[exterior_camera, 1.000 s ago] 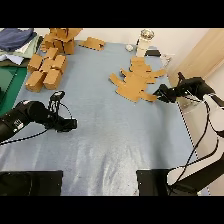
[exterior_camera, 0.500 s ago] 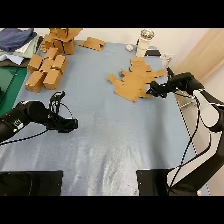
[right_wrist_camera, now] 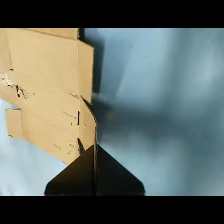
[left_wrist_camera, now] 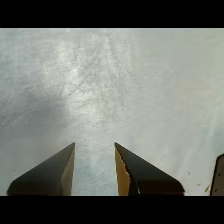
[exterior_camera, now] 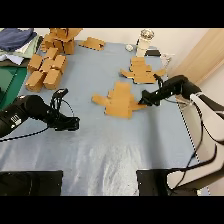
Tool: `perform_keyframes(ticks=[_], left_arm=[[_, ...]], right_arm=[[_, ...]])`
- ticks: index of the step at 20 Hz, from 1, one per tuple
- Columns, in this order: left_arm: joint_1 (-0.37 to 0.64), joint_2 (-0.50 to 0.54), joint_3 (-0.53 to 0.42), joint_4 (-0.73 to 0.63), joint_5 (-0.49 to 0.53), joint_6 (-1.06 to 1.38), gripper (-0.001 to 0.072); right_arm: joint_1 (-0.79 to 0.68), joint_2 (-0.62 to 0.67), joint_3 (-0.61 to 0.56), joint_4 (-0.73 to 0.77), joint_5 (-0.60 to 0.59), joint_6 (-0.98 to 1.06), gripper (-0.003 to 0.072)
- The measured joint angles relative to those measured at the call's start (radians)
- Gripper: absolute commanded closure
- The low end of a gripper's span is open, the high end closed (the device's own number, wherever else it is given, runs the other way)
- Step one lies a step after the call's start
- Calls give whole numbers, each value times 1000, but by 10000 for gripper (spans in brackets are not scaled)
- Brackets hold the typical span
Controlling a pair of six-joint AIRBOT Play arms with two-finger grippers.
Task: Fold the box.
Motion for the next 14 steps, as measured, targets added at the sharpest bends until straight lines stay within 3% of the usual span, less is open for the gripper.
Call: perform_keyframes(ticks=[6,10,14], left_arm=[[77,-28,41,-9,-24,76,327],[203,-109,46,-119,-63,210,327],[280,-215,47,-303,-114,387,327]], right_arm=[[190,376,-443,-10,69,18,688],[345,570,-607,-39,161,17,688],[512,696,-686,-57,298,19,688]])
